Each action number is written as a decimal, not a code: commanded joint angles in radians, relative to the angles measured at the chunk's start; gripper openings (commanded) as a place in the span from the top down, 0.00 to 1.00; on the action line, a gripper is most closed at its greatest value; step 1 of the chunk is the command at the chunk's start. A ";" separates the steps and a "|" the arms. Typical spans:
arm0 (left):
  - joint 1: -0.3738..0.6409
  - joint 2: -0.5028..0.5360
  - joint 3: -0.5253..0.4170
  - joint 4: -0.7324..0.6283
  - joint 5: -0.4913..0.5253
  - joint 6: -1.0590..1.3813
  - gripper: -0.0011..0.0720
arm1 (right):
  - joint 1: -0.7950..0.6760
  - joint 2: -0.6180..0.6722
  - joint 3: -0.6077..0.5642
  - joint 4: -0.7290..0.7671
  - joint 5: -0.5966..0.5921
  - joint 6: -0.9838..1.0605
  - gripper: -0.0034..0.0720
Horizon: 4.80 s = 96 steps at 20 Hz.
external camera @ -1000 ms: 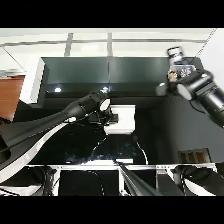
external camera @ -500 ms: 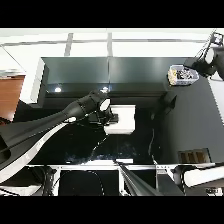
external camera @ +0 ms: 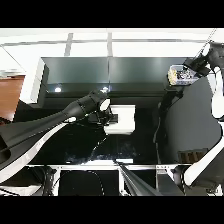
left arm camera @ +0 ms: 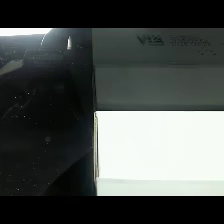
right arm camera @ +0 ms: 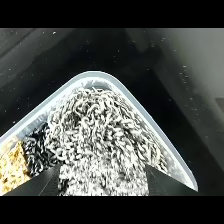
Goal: Fold the box and place the chain.
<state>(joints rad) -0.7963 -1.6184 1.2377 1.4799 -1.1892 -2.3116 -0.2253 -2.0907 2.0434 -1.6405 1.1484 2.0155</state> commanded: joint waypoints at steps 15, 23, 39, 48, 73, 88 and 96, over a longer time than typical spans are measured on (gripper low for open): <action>0.000 0.000 0.000 0.000 -0.001 0.000 0.95 | -0.016 0.203 0.019 0.055 0.024 -0.285 0.94; 0.000 0.000 0.000 0.000 -0.001 0.000 0.95 | -0.042 0.752 -0.127 0.432 0.125 -0.529 0.94; 0.000 0.000 0.000 0.000 -0.001 0.000 0.95 | 0.217 1.201 -0.576 0.894 0.404 -0.706 0.94; 0.000 0.000 0.000 0.000 -0.001 0.000 0.95 | 0.345 1.201 -0.776 1.030 0.331 -0.726 0.94; 0.000 0.000 0.000 0.000 0.002 0.000 0.95 | 0.477 1.052 -1.225 0.962 -0.085 -0.741 0.42; 0.000 0.000 0.000 0.000 0.002 0.000 0.95 | 0.460 1.154 -1.607 0.743 -0.348 -1.950 0.00; 0.000 0.000 0.000 -0.001 0.000 0.000 0.95 | 0.545 1.036 -1.607 0.923 -0.449 -2.127 0.00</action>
<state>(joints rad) -0.7963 -1.6188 1.2377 1.4796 -1.1885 -2.3119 0.3027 -1.0248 0.4385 -0.7940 0.7223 -0.0113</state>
